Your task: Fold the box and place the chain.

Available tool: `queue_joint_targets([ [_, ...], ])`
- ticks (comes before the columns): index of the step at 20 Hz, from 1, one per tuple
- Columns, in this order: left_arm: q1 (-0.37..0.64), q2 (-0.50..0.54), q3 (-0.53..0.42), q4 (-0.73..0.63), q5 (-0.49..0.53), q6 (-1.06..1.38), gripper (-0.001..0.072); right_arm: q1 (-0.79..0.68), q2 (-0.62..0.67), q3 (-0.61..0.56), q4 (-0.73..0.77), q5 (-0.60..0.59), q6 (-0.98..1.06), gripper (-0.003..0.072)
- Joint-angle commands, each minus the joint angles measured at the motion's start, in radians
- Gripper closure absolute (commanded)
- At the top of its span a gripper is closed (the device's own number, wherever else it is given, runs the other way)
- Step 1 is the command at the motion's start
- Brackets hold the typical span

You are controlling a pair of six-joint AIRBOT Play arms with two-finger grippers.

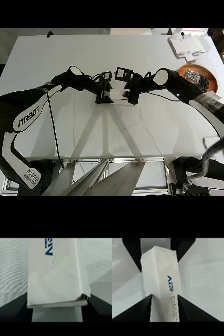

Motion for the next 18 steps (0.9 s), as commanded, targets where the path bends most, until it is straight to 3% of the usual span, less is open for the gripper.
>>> queue_joint_targets([
  [1, 0.000, 0.000, 0.000, 0.001, -0.002, -0.001, 0.0252, 0.002, 0.004, -0.001, 0.000, 0.003, 0.000, 0.0371],
  [3, 0.000, 0.000, 0.000, 0.001, -0.002, -0.001, 0.0252, 0.002, 0.004, -0.001, -0.001, 0.002, 0.000, 0.0414],
  [11, 0.000, 0.000, 0.000, 0.001, -0.002, -0.001, 0.0252, 0.002, -0.020, -0.042, -0.001, -0.023, 0.000, 0.0414],
  [12, 0.000, 0.000, 0.000, 0.001, -0.002, -0.001, 0.0252, 0.002, -0.020, -0.055, 0.000, -0.028, 0.000, 0.0391],
  [14, 0.000, 0.000, 0.000, 0.001, -0.002, -0.001, 0.0252, 0.002, -0.018, -0.060, 0.001, -0.023, 0.000, 0.0254],
  [18, 0.000, 0.000, 0.000, 0.001, -0.002, -0.001, 0.0252, 0.002, 0.002, -0.059, 0.002, -0.040, 0.000, 0.0249],
])
